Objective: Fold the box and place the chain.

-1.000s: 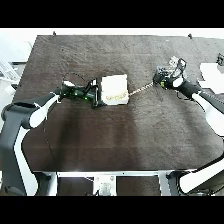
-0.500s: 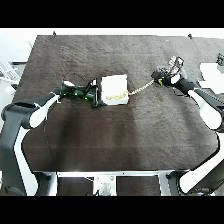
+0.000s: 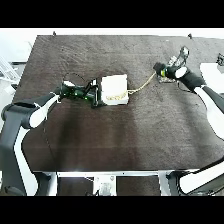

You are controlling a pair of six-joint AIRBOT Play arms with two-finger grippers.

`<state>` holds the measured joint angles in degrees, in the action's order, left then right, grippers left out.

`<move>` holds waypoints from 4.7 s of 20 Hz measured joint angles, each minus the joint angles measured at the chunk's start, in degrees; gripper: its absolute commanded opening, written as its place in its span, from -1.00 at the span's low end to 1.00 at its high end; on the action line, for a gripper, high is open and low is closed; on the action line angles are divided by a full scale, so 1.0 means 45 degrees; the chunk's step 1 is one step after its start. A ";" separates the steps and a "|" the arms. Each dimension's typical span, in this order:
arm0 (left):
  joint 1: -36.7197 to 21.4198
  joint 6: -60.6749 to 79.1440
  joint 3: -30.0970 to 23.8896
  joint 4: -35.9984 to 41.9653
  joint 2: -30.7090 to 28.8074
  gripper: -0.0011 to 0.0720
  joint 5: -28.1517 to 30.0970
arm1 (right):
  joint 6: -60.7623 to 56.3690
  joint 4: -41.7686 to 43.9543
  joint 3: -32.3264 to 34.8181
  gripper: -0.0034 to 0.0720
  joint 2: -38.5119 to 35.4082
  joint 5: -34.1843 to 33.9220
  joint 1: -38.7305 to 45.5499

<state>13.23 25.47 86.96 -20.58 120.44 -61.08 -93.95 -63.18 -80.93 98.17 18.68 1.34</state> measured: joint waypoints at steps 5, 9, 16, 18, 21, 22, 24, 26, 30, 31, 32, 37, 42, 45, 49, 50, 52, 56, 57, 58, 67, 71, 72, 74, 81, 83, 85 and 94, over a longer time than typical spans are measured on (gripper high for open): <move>0.0000 0.0000 0.0000 -0.0005 0.0000 -0.14 0.0000 | 0.1044 -0.0189 0.0000 -0.90 -0.2735 0.0097 -0.1205; 0.0000 0.0000 0.0000 -0.0005 0.0000 -0.14 0.0000 | 0.1608 -0.0636 0.0000 -0.90 -0.4493 0.0340 -0.2531; 0.0000 0.0005 0.0000 -0.0005 0.0000 -0.14 0.0000 | 0.2259 -0.1073 0.0510 -0.90 -0.5489 0.1248 -0.5251; 0.0000 0.0000 0.0000 -0.0005 0.0000 -0.14 0.0000 | 0.2288 -0.1103 0.1132 -0.90 -0.5523 0.1243 -0.5804; 0.0000 0.0000 0.0000 -0.0005 0.0000 -0.14 -0.0005 | 0.2302 -0.1093 0.2346 -0.90 -0.5416 0.0607 -0.6392; 0.0000 0.0000 0.0000 -0.0005 0.0000 -0.14 -0.0005 | 0.2302 -0.1093 0.2783 -0.90 -0.5270 0.0306 -0.6543; 0.0000 0.0000 0.0000 -0.0005 0.0000 -0.14 -0.0005 | 0.2297 -0.1078 0.3487 -0.89 -0.4852 -0.0262 -0.6708; 0.0000 0.0000 0.0000 0.0000 0.0000 -0.14 -0.0005 | 0.2278 -0.1069 0.3949 -0.89 -0.4299 -0.0549 -0.6805; 0.0000 0.0000 0.0000 -0.0005 0.0000 -0.14 -0.0005 | 0.2244 -0.1059 0.4342 0.39 -0.3254 -0.0879 -0.6878; 0.0000 0.0000 0.0000 -0.0005 0.0000 -0.14 -0.0005 | 0.2244 -0.1059 0.4371 0.39 -0.3147 -0.0894 -0.6878; 0.0000 0.0000 0.0000 -0.0005 0.0000 -0.14 -0.0005 | 0.2239 -0.1059 0.4391 0.39 -0.3089 -0.0918 -0.6873; 0.0000 0.0000 0.0000 -0.0005 0.0000 -0.14 -0.0005 | 0.2244 -0.1107 0.4396 0.39 -0.3638 -0.1001 -0.5843; 0.0000 0.0000 0.0000 0.0000 0.0000 -0.14 -0.0005 | 0.1962 -0.1180 0.4624 0.39 -0.3895 -0.1020 -0.2749; 0.0000 0.0000 0.0000 0.0000 0.0000 -0.14 -0.0005 | 0.0879 -0.1137 0.4692 0.47 -0.3463 -0.1224 -0.0680; 0.0000 0.0000 0.0000 0.0000 0.0000 -0.14 -0.0005 | 0.0136 -0.0607 0.3808 0.51 -0.1773 -0.1049 0.0937; 0.0000 0.0005 0.0000 0.0000 0.0000 -0.14 0.0000 | 0.0121 -0.0461 0.3356 0.51 -0.1243 -0.0806 0.1103; 0.0000 0.0005 0.0000 0.0000 0.0000 -0.14 0.0000 | 0.0364 -0.0024 0.2273 0.51 -0.0170 -0.0160 0.1258; 0.0000 0.0000 0.0000 0.0000 0.0000 -0.14 0.0005 | 0.1477 0.1336 0.0185 0.50 0.1477 0.1175 0.1311; 0.0000 0.0005 0.0000 0.0000 0.0000 -0.14 0.0010 | 0.1700 0.1617 -0.0223 0.50 0.1787 0.1428 0.1316; 0.0000 0.0005 0.0000 0.0000 0.0000 -0.14 0.0010 | 0.1846 0.1807 -0.0525 0.50 0.2006 0.1637 0.1321; 0.0000 0.0000 0.0000 0.0000 0.0000 -0.14 0.0015 | 0.2307 0.2623 -0.1545 -0.01 0.3283 0.2254 0.1438; 0.0000 0.0000 0.0000 -0.0005 0.0000 -0.14 0.0019 | 0.2565 0.2662 -0.1715 -0.53 0.3594 0.2307 0.1433; 0.0000 0.0000 0.0000 -0.0005 0.0000 -0.14 0.0019 | 0.2637 0.2657 -0.1744 -0.89 0.3628 0.2302 0.1428; 0.0000 0.0000 0.0000 -0.0005 0.0000 -0.14 0.0019 | 0.2715 0.2681 -0.1763 -0.90 0.3691 0.2312 0.1428; 0.0000 0.0000 0.0000 -0.0005 0.0000 -0.14 0.0019 | 0.2987 0.2618 -0.1787 -0.90 0.2448 0.3283 0.1379; 0.0000 0.0005 0.0000 -0.0005 0.0000 -0.14 0.0019 | 0.3308 0.2652 -0.1792 -0.90 0.1525 0.3580 0.1316; 0.0000 0.0000 0.0000 -0.0005 0.0000 -0.14 0.0024 | 0.3740 0.2686 -0.1797 -0.90 0.0398 0.3745 0.1146; 0.0000 0.0005 0.0000 -0.0005 0.0000 -0.14 0.0024 | 0.5625 0.2715 -0.1802 -0.89 -0.3706 0.4153 -0.0476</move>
<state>13.23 25.50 86.96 -20.60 120.44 -60.97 -68.64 -50.96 -89.03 81.49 37.36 -0.80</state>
